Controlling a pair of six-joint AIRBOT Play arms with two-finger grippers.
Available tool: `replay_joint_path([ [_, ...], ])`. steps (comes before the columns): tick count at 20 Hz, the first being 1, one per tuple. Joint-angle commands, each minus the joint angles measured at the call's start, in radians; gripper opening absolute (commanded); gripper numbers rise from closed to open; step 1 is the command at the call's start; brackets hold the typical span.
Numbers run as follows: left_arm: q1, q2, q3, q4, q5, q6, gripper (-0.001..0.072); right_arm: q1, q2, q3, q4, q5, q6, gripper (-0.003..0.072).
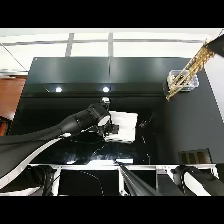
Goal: Fold the box and place the chain.
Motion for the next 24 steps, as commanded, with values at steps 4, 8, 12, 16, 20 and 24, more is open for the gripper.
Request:
replay_joint_path([
  [4,0.000,0.000,0.000,0.001,0.002,0.000,0.0027,0.190,0.071,-0.074,0.089,0.200,-0.029,0.0043],
  [8,0.000,0.000,0.000,0.001,0.001,0.000,0.0028,0.296,0.071,-0.111,0.183,0.204,-0.019,0.0043],
  [12,0.000,0.000,0.000,0.001,0.002,0.000,0.0028,0.375,0.071,-0.111,0.230,0.106,-0.007,0.0043],
  [16,0.000,0.000,0.000,0.001,0.002,0.000,0.0028,0.439,0.065,-0.112,0.242,0.029,-0.006,0.0044],
  [20,0.000,0.000,0.000,0.001,0.002,0.000,0.0028,0.473,0.064,-0.116,0.193,-0.005,0.012,0.0044],
  [24,0.000,0.000,0.000,0.001,0.002,0.000,0.0028,0.473,0.064,-0.116,0.174,0.006,0.016,0.0044],
])
